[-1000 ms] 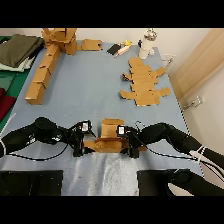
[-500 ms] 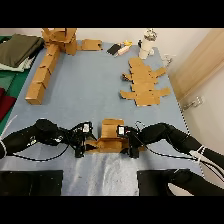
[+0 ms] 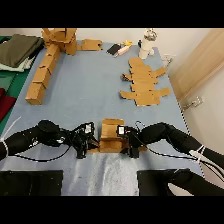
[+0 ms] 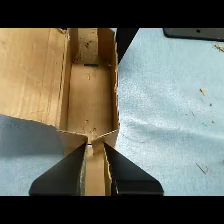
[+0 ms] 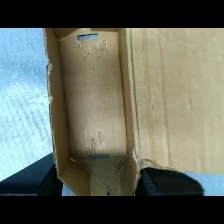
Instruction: Fold the box.
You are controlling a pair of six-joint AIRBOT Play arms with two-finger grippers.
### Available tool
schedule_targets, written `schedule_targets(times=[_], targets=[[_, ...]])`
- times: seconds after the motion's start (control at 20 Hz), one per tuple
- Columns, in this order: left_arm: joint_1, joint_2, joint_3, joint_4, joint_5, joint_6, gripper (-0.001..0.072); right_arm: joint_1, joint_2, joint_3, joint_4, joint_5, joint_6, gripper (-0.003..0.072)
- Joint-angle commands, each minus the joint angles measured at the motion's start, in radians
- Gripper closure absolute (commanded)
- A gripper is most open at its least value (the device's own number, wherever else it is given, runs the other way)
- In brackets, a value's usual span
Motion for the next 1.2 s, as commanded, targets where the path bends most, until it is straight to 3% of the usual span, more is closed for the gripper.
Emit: schedule_targets(times=[0.0,0.15,0.2,0.25,0.4,0.7,0.8,1.0,1.05,1.1,1.15], targets=[[-0.019,-0.005,0.001,-0.023,0.051,0.003,0.0542,0.0,0.0,-0.001,0.0,0.0,0.0,0.0188],[-0.024,-0.005,0.001,-0.037,0.064,0.011,0.0544,0.0,0.0,-0.001,0.0,0.0,0.0,0.0188],[-0.029,-0.005,0.001,-0.039,0.066,0.012,0.0627,0.0,0.0,-0.001,0.0,0.0,0.0,0.0188],[-0.037,-0.005,0.001,-0.047,0.067,0.013,0.0659,0.0,0.0,0.0,0.0,0.0,0.0,0.0188],[-0.063,-0.014,0.002,-0.123,0.067,0.087,0.0656,0.0,0.0,-0.001,0.0,0.0,0.0,0.0188],[-0.08,-0.017,0.005,-0.126,0.078,0.09,0.0652,0.0,0.0,0.0,0.0,0.0,0.0,0.0188],[-0.08,-0.017,0.005,-0.126,0.071,0.09,0.0318,0.0,0.0,-0.001,0.0,0.0,0.0,0.0188],[-0.08,-0.018,0.005,-0.125,0.064,0.09,0.0303,0.0,0.0,-0.001,0.0,0.0,0.0,0.0188],[-0.08,-0.018,0.005,-0.125,0.064,0.09,0.0158,0.001,0.0,0.0,0.0,0.0,0.0,0.0188],[-0.08,-0.018,0.005,-0.125,0.064,0.09,0.0084,0.0,0.0,-0.001,0.0,0.0,0.0,0.0188],[-0.08,-0.018,0.005,-0.125,0.064,0.09,0.0085,0.0,0.0,0.0,0.0,0.0,0.0,0.0188]])
